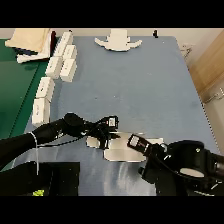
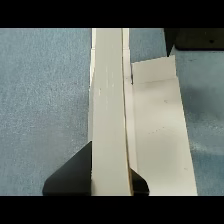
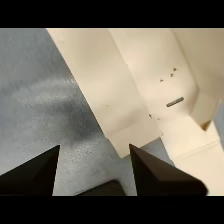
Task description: Fold the box.
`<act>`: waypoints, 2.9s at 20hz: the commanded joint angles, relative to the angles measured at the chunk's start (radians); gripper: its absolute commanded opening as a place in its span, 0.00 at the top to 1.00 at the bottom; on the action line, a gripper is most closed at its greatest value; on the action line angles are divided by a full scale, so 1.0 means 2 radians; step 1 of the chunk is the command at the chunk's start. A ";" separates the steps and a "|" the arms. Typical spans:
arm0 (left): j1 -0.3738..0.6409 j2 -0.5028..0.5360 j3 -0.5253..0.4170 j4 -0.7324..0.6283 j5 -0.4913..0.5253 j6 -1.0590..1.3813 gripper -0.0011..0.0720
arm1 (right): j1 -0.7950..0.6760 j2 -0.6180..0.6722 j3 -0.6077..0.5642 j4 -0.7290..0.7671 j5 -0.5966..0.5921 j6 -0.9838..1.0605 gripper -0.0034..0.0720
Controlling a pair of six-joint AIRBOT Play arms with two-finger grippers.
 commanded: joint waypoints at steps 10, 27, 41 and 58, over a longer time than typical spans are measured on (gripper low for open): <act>0.000 0.000 0.000 0.000 0.000 0.000 0.97 | 0.054 -0.077 -0.028 -0.132 -0.126 -0.041 0.05; 0.000 0.000 0.000 0.000 0.000 0.000 0.97 | 0.054 -0.031 -0.001 -0.274 -0.028 0.257 0.07; 0.000 0.000 0.000 0.000 0.000 0.000 0.97 | -0.002 -0.027 -0.024 -0.244 -0.107 0.138 0.00; 0.000 0.000 0.000 0.000 0.000 0.000 0.97 | -0.332 -0.016 -0.071 0.276 -0.161 -0.549 0.00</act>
